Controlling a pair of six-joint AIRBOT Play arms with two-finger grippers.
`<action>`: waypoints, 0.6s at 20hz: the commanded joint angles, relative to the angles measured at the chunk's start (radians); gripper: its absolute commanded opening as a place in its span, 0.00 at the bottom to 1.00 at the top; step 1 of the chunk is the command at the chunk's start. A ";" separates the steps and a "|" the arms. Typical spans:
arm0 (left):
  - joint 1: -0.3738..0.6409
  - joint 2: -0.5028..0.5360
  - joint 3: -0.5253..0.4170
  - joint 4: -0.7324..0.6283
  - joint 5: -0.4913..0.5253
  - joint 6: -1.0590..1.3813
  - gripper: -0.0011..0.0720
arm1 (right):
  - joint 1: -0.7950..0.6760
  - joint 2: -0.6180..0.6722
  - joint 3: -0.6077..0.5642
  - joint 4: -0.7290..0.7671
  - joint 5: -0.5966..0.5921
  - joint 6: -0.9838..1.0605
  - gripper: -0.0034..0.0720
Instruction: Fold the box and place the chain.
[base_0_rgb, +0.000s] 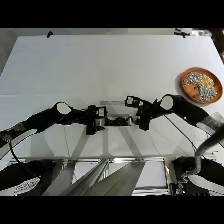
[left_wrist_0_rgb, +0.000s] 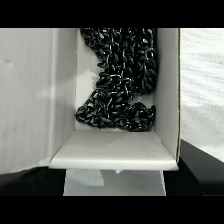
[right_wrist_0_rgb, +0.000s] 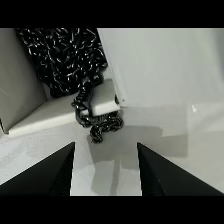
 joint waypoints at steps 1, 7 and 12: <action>0.000 0.000 0.000 0.000 0.000 0.000 0.39 | 0.012 -0.013 0.000 0.015 -0.011 0.000 0.58; 0.000 0.000 0.001 0.000 0.000 0.000 0.39 | 0.012 -0.013 0.000 0.028 -0.054 0.008 0.49; 0.000 0.000 0.000 0.000 0.000 0.000 0.39 | 0.027 -0.014 0.000 0.029 -0.064 0.031 0.49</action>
